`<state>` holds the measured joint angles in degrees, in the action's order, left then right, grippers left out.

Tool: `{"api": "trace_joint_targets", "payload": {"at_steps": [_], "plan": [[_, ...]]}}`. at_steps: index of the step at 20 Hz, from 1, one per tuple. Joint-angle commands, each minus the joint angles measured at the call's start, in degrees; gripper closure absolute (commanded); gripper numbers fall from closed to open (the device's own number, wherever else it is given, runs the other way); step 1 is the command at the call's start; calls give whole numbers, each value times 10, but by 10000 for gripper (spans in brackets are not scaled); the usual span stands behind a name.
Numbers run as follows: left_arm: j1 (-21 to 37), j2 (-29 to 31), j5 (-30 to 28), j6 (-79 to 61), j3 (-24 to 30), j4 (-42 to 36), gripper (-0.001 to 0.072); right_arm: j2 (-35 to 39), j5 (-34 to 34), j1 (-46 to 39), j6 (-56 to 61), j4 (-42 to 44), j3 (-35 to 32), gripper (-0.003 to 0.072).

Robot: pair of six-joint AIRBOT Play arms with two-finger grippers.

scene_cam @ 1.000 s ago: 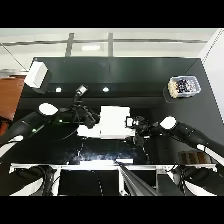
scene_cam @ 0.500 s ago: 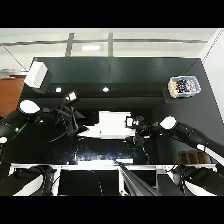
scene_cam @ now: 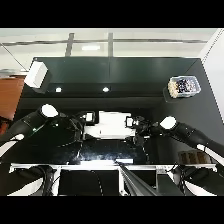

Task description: Fold the box and place the chain.

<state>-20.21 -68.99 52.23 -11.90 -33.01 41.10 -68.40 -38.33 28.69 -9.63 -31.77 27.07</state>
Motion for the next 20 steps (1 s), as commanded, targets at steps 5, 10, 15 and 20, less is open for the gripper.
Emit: {"api": "trace_joint_targets", "payload": {"at_steps": [5, 10, 15, 20], "plan": [[-19, -10, -23, -13, 0, -33, 448, 0, 0, 0, 0, 0, 0, 225], [-23, -10, -15, -15, 0, -54, 496, 0, 0, 0, 0, 0, 0, 225], [-44, -22, -23, -14, 0, -62, 632, 0, 0, 0, 0, 0, 0, 225], [-68, -43, -44, -14, 0, -104, 662, 0, 0, 0, 0, 0, 0, 225]]}}
